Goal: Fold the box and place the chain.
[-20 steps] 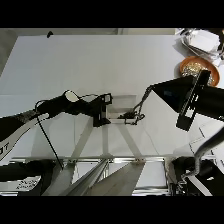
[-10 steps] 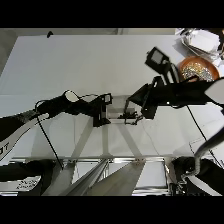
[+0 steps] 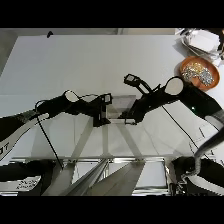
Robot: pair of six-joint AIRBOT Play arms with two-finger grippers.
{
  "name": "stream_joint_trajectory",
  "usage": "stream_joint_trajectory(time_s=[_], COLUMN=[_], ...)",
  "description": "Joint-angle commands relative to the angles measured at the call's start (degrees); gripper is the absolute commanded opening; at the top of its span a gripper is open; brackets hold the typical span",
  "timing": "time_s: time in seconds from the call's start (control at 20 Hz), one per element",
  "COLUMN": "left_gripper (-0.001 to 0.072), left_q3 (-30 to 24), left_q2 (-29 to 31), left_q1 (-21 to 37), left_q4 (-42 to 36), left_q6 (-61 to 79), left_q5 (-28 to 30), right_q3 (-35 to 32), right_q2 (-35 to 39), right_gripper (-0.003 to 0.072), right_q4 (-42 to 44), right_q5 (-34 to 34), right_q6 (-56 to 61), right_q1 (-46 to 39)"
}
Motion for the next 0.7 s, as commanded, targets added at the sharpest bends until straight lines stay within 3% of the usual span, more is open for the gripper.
stream_joint_trajectory(time_s=[0.0, 0.05, 0.35, 0.65], left_gripper=[0.0432, 0.0432, 0.0432, 0.0432], left_q3=[-0.02, -0.02, -0.02, -0.02], left_q2=[-0.02, -0.02, -0.02, -0.02], left_q1=[0.0, 0.0, 0.0, 0.0], left_q4=[0.0, 0.0, 0.0, 0.0], left_q6=[0.02, 0.0, 0.0, 0.02], left_q5=[0.0, 0.0, 0.0, 0.0], right_q3=[-0.42, -0.42, -0.39, -0.39], right_q2=[-3.98, -3.98, -2.27, 7.06], right_gripper=[0.013, 0.0208, 0.0202, 0.0201], right_q4=[0.07, 0.07, -0.26, -10.51], right_q5=[0.22, 0.02, 5.2, 6.38], right_q6=[0.15, 0.15, 4.66, 5.51], right_q1=[0.07, 0.04, -0.42, -6.99])
